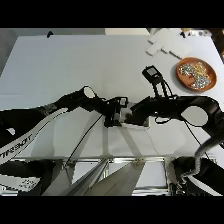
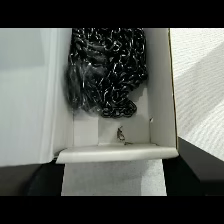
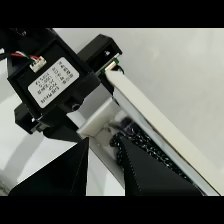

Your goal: Fold the box and place the chain.

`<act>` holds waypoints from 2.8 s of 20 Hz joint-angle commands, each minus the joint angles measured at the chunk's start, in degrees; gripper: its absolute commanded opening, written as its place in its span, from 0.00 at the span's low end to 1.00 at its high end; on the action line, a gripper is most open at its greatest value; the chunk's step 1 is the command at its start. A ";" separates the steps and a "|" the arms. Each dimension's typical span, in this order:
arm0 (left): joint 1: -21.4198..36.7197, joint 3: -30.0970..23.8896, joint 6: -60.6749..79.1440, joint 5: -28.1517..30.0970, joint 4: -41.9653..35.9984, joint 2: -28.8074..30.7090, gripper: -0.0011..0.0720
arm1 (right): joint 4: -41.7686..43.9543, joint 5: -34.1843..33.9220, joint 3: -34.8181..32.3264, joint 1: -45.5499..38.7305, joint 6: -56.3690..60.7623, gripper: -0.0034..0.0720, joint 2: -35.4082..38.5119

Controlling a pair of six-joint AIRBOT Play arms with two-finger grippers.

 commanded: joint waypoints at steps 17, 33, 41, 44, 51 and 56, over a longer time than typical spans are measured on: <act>0.00 0.02 0.02 0.00 0.00 0.02 0.25 | -5.75 5.64 4.02 -10.40 -24.48 0.07 -9.55; 0.00 0.02 0.02 0.02 0.00 0.02 0.25 | 7.52 12.39 0.85 -6.36 -48.76 0.41 -8.26; 0.00 0.00 0.02 0.02 0.02 0.02 0.25 | 5.31 12.79 -0.87 -6.36 -51.28 0.32 -8.26; 0.00 0.00 0.02 0.02 0.02 0.02 0.25 | 3.02 11.06 -0.94 -6.36 -49.92 0.26 -8.26; 0.00 0.00 0.02 0.02 0.00 0.02 0.25 | 3.02 10.29 -0.94 -6.36 -49.72 0.16 -8.26; 0.00 0.00 0.02 0.02 0.00 0.02 0.25 | 3.04 10.05 -0.96 -6.36 -49.75 0.15 -8.26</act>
